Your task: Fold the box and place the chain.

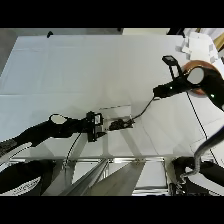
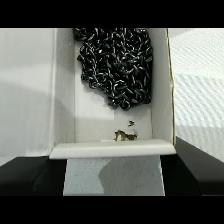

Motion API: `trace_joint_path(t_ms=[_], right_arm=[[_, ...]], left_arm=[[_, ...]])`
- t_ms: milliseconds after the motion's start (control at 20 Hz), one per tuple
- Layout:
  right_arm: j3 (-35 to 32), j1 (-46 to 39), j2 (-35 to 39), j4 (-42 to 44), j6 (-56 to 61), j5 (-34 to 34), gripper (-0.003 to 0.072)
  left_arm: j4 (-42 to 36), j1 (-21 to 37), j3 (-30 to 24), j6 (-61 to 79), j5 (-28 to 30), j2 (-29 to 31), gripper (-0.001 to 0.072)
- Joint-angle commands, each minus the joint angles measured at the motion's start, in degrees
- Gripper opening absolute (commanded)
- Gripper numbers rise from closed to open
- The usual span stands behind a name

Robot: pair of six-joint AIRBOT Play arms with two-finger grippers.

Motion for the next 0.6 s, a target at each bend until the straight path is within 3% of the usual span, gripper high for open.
trace_joint_path(t_ms=[0, 300, 550], right_arm=[[0.1, 4.0, 9.7, 7.4, -5.6, 2.5, 0.001], [0.1, 16.8, 17.1, 9.6, -7.0, 5.8, 0.001], [0.1, 22.9, 19.8, 18.6, -7.0, 6.0, 0.001]], left_arm=[[0.0, 0.0, 0.0, 0.0, 0.0, 0.0, 0.0068], [0.0, 0.0, 0.0, 0.0, 0.0, 0.0, 0.0068], [0.0, 0.0, 0.0, 0.0, 0.0, 0.0, 0.0068]])
